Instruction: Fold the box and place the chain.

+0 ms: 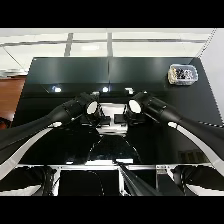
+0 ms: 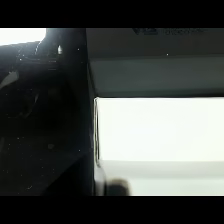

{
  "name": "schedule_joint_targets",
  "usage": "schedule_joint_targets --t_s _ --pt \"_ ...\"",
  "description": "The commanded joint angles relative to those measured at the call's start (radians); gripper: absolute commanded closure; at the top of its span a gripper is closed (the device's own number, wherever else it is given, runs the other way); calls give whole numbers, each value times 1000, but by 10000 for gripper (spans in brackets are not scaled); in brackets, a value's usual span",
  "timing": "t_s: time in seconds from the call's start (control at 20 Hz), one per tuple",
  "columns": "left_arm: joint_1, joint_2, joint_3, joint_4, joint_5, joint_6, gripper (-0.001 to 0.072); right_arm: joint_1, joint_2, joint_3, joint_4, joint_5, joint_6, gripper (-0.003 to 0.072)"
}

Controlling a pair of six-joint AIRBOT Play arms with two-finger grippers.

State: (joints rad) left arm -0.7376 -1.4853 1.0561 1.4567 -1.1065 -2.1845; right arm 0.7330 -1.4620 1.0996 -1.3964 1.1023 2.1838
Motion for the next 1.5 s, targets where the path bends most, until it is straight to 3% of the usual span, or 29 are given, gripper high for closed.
schedule_joint_targets --t_s 0.0,0.2,0.35,0.4,0.65,0.75,0.9,0.95,1.0,1.15,1.2,1.25,1.3,1.45 --pt "1 -1 0 0 -1 0 686 29 -42 29 -56 47 96 431" --pt "1 -1 0 0 -2 0 686 30 -67 28 -46 72 140 432" --pt "1 -1 0 0 -2 0 686 29 -67 28 -45 72 154 568" --pt "1 -1 0 0 -2 0 686 29 -67 29 -45 74 154 674" --pt "1 -1 0 1 -1 0 686 29 -68 28 -47 90 161 667" --pt "1 -1 0 1 -2 0 686 29 -68 29 -35 69 161 517" --pt "1 -1 0 0 -2 0 686 29 -68 28 -33 68 161 520" --pt "1 -1 0 0 -2 0 686 29 -68 28 -33 69 161 553" --pt "1 -1 0 1 -2 0 686 29 -68 29 -33 69 161 672" --pt "1 -1 0 1 -2 0 686 29 -68 29 -34 71 161 671" --pt "1 -1 0 1 -2 0 686 29 -67 29 -34 66 161 640" --pt "1 -1 0 1 -2 0 686 29 -65 29 -34 64 161 402" --pt "1 -1 0 1 -2 0 686 29 -61 29 -34 63 161 303" --pt "1 -1 0 1 -6 0 686 29 -20 29 -36 87 118 304"
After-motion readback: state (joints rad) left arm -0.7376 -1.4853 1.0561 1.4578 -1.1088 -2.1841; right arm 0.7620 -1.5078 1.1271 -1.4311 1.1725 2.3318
